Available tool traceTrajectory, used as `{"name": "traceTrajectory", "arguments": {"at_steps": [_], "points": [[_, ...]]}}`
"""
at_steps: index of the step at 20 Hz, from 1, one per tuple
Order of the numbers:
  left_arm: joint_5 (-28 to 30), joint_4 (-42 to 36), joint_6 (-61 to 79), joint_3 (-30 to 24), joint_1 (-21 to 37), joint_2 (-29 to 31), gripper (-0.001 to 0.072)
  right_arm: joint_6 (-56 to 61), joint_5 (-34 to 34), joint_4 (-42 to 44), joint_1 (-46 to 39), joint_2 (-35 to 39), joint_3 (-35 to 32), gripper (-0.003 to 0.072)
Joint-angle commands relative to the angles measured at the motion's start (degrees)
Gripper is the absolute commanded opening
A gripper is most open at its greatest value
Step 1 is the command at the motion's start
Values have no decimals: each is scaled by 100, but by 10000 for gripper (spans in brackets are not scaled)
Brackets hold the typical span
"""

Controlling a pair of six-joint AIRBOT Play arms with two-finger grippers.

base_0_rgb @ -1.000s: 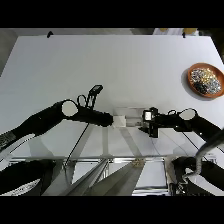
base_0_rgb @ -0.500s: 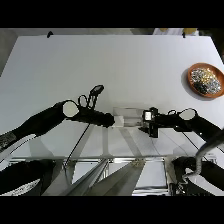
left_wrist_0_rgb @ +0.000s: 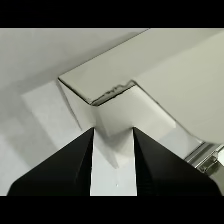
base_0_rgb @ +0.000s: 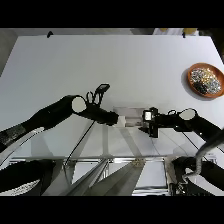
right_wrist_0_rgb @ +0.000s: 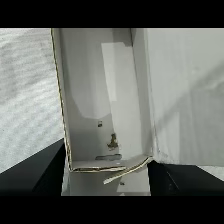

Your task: Fold the box and place the chain.

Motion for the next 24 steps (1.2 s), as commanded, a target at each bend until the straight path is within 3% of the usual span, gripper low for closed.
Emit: {"name": "traceTrajectory", "arguments": {"at_steps": [1, 6, 12, 16, 22, 24], "points": [[-413, 704, -789, 293, -120, -173, 281, 0, 0, 0, 0, 0, 0, 296], [-474, 1097, -1497, 603, -315, -295, 281, 0, -2, 0, 0, 0, 0, 296], [-1104, 1902, -2680, 1158, -562, -656, 281, 0, -2, 0, 0, 0, 0, 296], [-1196, 1961, -3176, 1316, -664, -673, 281, 0, 0, 2, 2, 0, 0, 296], [-2319, 2358, -3849, 1950, -691, -927, 281, 0, 0, 0, 0, -2, 0, 296], [-2387, 2354, -3851, 2175, -752, -1150, 280, 0, 0, 0, 0, 0, 0, 296]]}}
